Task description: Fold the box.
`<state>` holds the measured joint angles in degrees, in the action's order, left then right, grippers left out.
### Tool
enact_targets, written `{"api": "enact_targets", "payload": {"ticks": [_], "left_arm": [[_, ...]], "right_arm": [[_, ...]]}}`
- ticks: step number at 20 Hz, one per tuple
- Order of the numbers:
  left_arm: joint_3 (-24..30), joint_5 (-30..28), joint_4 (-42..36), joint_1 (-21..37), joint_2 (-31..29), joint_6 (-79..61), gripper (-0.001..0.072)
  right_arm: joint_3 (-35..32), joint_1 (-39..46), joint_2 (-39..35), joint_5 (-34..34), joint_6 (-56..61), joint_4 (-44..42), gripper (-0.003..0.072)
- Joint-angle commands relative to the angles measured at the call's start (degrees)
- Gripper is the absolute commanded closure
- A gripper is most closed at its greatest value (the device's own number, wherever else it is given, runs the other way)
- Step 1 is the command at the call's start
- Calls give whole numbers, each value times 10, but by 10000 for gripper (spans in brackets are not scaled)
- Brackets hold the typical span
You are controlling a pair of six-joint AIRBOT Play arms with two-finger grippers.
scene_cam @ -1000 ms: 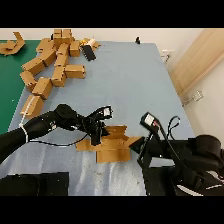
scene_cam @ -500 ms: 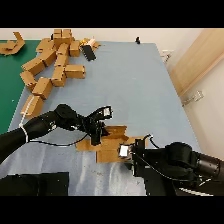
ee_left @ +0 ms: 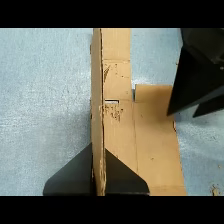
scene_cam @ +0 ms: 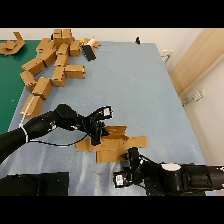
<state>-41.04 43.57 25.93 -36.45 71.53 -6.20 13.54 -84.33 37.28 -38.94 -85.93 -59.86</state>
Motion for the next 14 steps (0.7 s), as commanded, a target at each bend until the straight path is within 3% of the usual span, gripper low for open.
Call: {"api": "enact_targets", "payload": {"ticks": [1,3,8,14], "left_arm": [[0,-1,0,0,0,0,697],[0,0,0,0,0,0,697],[0,0,0,0,0,0,697],[0,0,0,0,0,0,697]], "right_arm": [[-22,-55,2,-50,255,221,171],[-22,-55,2,-55,271,255,171],[-22,-57,2,-52,271,244,171],[-23,-142,4,-71,270,149,171]]}}
